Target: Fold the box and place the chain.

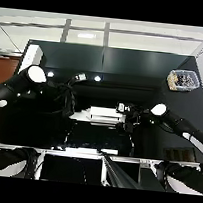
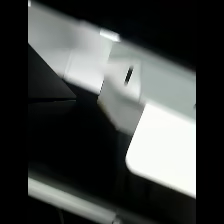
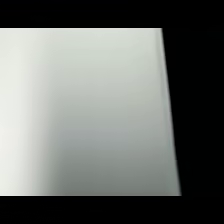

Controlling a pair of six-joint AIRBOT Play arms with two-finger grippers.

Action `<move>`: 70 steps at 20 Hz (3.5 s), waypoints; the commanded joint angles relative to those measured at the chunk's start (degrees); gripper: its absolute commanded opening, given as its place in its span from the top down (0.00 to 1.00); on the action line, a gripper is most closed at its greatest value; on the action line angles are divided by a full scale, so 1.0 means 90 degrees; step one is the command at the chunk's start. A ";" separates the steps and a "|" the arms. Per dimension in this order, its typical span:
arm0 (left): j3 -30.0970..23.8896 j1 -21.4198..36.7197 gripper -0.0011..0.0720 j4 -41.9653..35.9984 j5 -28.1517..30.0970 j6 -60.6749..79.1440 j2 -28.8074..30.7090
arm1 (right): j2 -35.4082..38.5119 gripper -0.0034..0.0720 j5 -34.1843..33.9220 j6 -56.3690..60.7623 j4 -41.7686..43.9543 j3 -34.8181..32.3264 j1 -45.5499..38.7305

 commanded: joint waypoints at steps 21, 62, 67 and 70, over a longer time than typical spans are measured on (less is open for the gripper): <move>-0.1243 -0.0019 0.95 -0.1399 0.3237 -0.0389 0.0044 | -0.0002 0.31 0.0000 0.0000 0.0000 -0.0002 0.0002; -0.2108 0.0661 0.18 -0.1158 0.1785 0.1508 0.1739 | -0.0002 0.31 0.0002 0.0000 -0.0002 -0.0002 0.0002; -0.2205 0.0022 0.01 -0.1137 0.2562 0.3793 0.1190 | -0.0002 0.31 0.0002 0.0000 0.0000 -0.0002 0.0002; -0.2159 -0.0398 0.02 -0.1224 0.3242 0.3793 0.0852 | -0.0002 0.31 0.0002 0.0000 0.0000 -0.0002 0.0002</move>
